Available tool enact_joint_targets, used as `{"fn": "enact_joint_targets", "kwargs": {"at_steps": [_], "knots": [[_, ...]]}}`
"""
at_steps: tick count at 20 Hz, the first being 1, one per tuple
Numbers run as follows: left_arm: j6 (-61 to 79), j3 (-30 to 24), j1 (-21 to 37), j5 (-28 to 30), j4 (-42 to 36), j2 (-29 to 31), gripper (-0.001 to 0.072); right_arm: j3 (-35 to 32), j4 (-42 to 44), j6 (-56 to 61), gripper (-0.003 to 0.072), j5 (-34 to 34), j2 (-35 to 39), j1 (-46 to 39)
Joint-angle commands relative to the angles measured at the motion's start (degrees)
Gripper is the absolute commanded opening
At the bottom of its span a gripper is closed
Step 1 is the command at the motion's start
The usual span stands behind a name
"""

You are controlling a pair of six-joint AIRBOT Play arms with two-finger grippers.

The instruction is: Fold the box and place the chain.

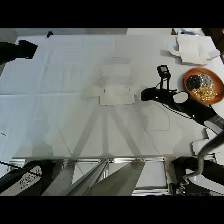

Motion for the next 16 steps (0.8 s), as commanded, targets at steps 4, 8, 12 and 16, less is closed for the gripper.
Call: {"fn": "enact_joint_targets", "kwargs": {"at_steps": [4,8,12,16], "knots": [[-0.55,0.00,-4.92,-9.62,-2.62,-0.98,0.0694,-0.04,0.00,0.02,0.0012,0.00,-0.02,0.07],[0.00,0.02,-14.58,-9.57,7.19,-2.75,0.0694,-0.04,0.02,0.00,0.0012,0.00,-0.02,0.07],[7.06,0.48,-20.61,-7.63,7.89,-7.02,0.0418,-0.04,0.02,0.02,0.0012,-0.04,-0.02,0.07],[6.58,10.93,-21.57,-20.24,7.61,-18.18,0.0567,-0.04,0.02,0.00,0.0012,-0.13,-0.02,0.07]]}}
